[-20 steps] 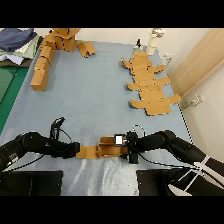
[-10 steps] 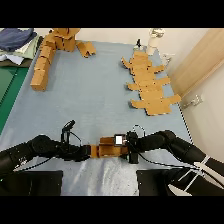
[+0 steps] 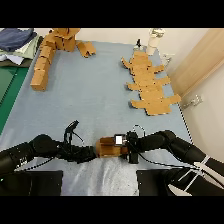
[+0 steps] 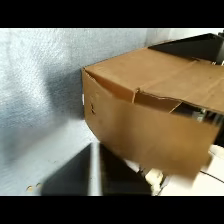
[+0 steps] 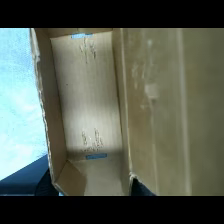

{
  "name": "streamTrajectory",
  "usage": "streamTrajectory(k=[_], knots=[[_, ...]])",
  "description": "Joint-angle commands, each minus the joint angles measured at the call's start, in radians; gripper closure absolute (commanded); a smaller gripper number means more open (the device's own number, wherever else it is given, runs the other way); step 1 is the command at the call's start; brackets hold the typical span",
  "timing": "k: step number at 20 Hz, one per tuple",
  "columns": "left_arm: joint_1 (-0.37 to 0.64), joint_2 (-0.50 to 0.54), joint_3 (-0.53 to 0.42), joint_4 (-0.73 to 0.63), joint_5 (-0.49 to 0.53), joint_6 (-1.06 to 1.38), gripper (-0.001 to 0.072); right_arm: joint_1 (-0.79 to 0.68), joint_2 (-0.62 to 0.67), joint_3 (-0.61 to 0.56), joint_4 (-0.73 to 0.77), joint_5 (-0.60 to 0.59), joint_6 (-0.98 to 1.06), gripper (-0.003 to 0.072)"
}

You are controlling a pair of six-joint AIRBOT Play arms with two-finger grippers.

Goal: Fold the box.

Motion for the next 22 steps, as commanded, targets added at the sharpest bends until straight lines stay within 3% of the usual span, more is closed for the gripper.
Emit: streamTrajectory(k=[1,9,12,13,22], knots=[[0.032,0.0,0.003,-0.002,0.013,0.003,0.037,0.0,0.0,0.001,0.0,0.0,0.0,0.0168],[0.163,0.0,0.003,0.016,-0.042,0.005,0.0361,0.0,0.0,0.001,0.0,0.0,0.0,0.0168],[0.154,0.0,0.016,-0.025,-0.068,0.071,0.0342,0.0,0.0,0.001,0.0,0.0,0.0,0.0168],[0.151,0.0,0.023,-0.053,-0.067,0.104,0.0277,0.0,0.0,0.001,0.0,0.0,0.0,0.0168],[0.147,0.0,0.054,-0.094,-0.079,0.132,0.0272,0.0,0.0,0.001,0.0,0.0,0.0,0.0168]])
